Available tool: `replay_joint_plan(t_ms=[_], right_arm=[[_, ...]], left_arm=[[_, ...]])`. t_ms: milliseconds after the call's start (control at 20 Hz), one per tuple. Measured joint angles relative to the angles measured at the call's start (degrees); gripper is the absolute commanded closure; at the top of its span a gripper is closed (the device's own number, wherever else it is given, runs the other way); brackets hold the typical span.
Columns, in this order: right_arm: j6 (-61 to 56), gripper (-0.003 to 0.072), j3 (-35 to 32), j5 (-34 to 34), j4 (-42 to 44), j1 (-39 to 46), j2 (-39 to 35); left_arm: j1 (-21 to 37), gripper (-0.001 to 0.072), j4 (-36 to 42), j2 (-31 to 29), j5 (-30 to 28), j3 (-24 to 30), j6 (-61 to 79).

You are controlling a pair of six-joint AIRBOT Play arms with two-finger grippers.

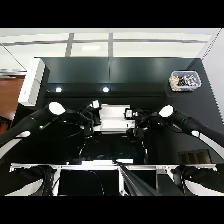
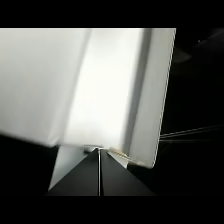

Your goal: Fold the box and place the chain.

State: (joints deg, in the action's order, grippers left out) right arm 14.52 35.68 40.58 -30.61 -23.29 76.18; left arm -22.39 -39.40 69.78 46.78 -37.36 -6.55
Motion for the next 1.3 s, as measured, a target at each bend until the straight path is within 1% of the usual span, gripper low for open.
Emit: replay_joint_plan(t_ms=[200,350,450,500,550,650,800,1050,1200,1250,1300], right_arm=[[0.0,0.0557,0.0,0.1,0.0,0.0,0.0],[0.0,0.0557,0.0,0.1,-0.1,0.0,0.0],[0.0,0.0557,0.0,0.1,-0.1,0.0,0.0],[0.0,0.0557,0.0,0.1,-0.1,0.0,0.0],[0.0,0.0557,0.0,0.2,-0.1,0.0,0.0],[0.0,0.0557,0.0,0.2,-0.1,0.0,0.0],[0.0,0.0557,0.0,0.2,-0.1,0.0,0.0],[0.0,0.0557,0.0,0.2,-0.1,0.0,0.0],[0.0,0.0557,0.0,0.2,-0.1,0.0,0.0],[0.0,0.0557,0.0,0.2,-0.1,0.0,0.0],[0.0,0.0557,0.0,0.2,-0.1,0.0,0.0]], left_arm=[[8.6,0.0680,-9.0,-7.4,3.2,-0.7,-16.5],[16.8,0.0679,-13.3,-10.3,6.6,-0.6,-33.0],[22.4,0.0677,-16.5,-10.4,8.1,0.7,-51.6],[24.7,0.0676,-17.2,-9.9,9.0,1.7,-58.8],[26.4,0.0677,-17.0,-9.1,9.6,2.9,-64.1],[28.0,0.0679,-13.4,-6.7,11.1,5.0,-68.1],[26.4,0.0679,-6.8,-2.3,11.0,6.6,-68.5],[17.9,0.0679,0.6,4.7,8.6,6.0,-67.7],[14.1,0.0674,4.2,6.5,8.1,4.8,-62.7],[13.5,0.0614,5.6,6.7,8.2,4.4,-60.9],[13.1,0.0509,6.5,6.8,8.5,4.0,-59.4]])
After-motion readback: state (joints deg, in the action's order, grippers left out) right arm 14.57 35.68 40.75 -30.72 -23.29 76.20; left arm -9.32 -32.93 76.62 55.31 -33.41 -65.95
